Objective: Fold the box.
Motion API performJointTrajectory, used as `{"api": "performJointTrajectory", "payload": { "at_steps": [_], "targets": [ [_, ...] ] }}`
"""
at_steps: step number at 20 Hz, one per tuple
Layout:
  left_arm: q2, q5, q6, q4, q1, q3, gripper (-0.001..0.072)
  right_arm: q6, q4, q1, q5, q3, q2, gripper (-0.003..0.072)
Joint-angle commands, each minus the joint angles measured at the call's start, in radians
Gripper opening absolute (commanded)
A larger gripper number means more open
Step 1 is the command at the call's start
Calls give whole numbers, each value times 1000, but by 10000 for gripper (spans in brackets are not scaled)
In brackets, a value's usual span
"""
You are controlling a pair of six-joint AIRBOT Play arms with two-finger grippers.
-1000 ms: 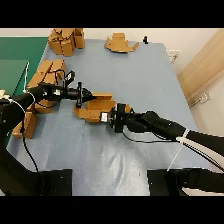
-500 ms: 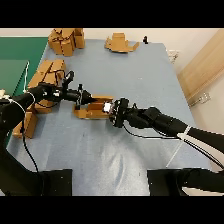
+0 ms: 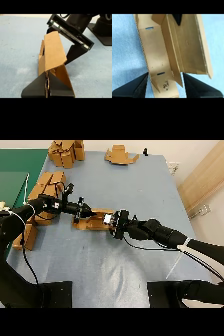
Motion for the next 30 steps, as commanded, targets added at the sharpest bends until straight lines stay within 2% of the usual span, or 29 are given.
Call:
{"api": "performJointTrajectory", "payload": {
  "at_steps": [1,7,10,17,24,27,30],
  "targets": [
    [1,-4,-1,2,0,-1,13,1,14,-9,-15,1,-6,677],
    [1,-3,-11,2,0,-1,12,-7,34,-21,-22,16,-39,677],
    [1,-3,-12,2,0,0,13,-19,35,-21,-33,68,-84,677],
    [1,2,-12,1,0,0,13,-41,47,-23,-278,241,-205,674],
    [1,45,-12,1,0,0,13,-291,312,-94,-335,283,-222,672],
    [1,66,-12,-1,0,1,13,-406,439,-129,-410,304,-227,663],
    [1,84,-13,-12,0,2,13,-428,468,-152,-487,336,-256,663]
  ]
}}
